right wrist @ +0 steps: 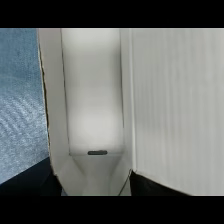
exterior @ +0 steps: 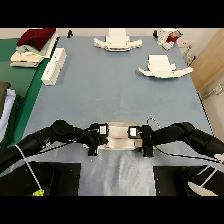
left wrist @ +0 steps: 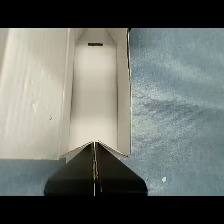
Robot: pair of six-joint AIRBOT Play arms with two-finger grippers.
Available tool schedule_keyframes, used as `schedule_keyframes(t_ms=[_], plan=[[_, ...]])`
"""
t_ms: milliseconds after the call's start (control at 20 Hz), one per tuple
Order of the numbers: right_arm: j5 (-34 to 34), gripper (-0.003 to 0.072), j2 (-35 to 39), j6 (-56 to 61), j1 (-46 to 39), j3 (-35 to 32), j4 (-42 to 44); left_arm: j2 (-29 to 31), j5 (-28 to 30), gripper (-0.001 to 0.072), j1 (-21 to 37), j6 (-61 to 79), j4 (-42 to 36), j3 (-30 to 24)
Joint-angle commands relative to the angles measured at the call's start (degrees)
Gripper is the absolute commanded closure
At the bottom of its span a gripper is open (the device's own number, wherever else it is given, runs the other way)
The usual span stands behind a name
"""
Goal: Fold the box.
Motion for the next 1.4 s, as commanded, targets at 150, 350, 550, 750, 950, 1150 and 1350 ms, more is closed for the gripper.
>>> schedule_keyframes(t_ms=[150, 350, 550, 750, 950, 1150, 1350], plan=[[0.02, 0.0170, 0.04, 0.00, 0.04, 0.02, 0.02, -0.28, -0.22, 0.0187, -0.07, -0.52, -0.35, 0.04], [0.02, 0.0170, 0.04, 0.00, 0.04, 0.02, 0.00, -0.17, -0.24, 0.0531, -0.02, -1.86, 0.79, 0.07], [0.02, 0.0170, 0.04, 0.00, 0.02, 0.02, 0.02, 3.04, -2.01, 0.0695, 0.04, -21.18, 15.80, 1.31], [0.02, 0.0170, 0.04, -0.02, 0.04, 0.02, 0.02, 11.82, -10.99, 0.0695, 0.04, -54.60, 32.70, 4.55], [0.02, 0.0170, 0.04, -0.02, 0.04, 0.02, 0.02, 22.03, -13.92, 0.0695, 0.07, -95.91, 50.60, 5.07], [0.02, 0.0170, 0.04, -0.02, 0.04, 0.02, 0.02, 25.33, -22.29, 0.0695, 3.82, -125.00, 64.70, 5.05], [0.02, 0.0170, 0.04, -0.02, 0.04, 0.02, 0.02, 23.19, -22.82, 0.0695, 11.37, -121.35, 55.76, 2.91]])
